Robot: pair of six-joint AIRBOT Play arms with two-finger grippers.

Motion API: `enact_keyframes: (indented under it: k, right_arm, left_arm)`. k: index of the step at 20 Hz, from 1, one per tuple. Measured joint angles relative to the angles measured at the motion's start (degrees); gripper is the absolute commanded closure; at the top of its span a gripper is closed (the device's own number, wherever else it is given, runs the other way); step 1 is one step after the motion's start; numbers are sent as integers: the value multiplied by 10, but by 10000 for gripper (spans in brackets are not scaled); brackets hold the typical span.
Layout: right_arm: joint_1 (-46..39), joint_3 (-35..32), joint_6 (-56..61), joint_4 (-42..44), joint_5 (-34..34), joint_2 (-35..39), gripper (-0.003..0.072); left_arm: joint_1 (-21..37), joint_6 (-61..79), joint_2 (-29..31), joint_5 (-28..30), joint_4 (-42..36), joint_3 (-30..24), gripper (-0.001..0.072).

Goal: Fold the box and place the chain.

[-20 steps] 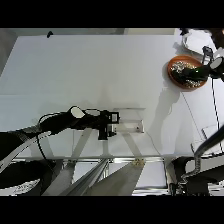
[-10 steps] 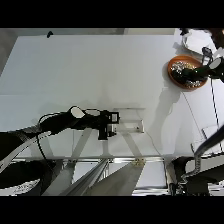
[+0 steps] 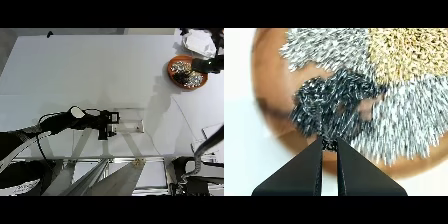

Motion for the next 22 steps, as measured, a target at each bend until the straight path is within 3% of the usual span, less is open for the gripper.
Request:
enact_keyframes:
  k: [7, 12, 22]
  right_arm:
    - [0, 0, -39, 38, 182, 110, 664]
    - [6, -6, -54, 96, 274, 167, 664]
    - [69, -177, -70, 126, 293, 332, 664]
  left_arm:
    - [0, 0, 0, 0, 0, 0, 437]
    - [0, 0, 0, 0, 0, 0, 437]
    - [0, 0, 0, 0, 0, 0, 437]
